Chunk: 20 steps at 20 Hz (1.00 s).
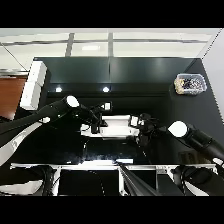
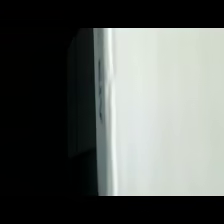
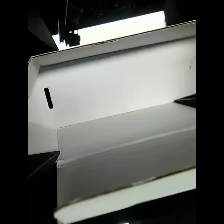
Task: Fold the box and place the chain.
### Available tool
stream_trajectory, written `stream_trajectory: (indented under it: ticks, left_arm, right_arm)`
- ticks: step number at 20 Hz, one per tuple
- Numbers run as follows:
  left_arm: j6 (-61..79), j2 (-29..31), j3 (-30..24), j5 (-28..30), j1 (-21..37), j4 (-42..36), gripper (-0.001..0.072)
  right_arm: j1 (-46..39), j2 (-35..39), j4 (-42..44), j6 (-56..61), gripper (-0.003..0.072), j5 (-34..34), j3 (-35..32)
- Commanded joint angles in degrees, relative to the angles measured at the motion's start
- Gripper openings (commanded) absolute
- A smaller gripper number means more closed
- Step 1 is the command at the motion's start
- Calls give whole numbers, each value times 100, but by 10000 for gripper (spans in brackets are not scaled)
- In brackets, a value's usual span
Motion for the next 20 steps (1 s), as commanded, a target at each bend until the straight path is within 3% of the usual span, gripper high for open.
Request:
stream_trajectory:
  ticks: [1,5,15,20]
  left_arm:
    - [2,-4,-4,-7,-2,0,34]
    - [2,-4,-4,-9,-2,0,34]
    - [2,-4,-4,-9,-2,0,34]
    - [2,-2,-4,-26,-2,0,34]
  right_arm:
    - [-243,-28,-28,-103,709,35,68]
    - [-245,-28,282,-822,709,291,68]
    - [-245,-28,385,-883,709,-225,66]
    - [-245,-28,385,-876,709,-157,66]
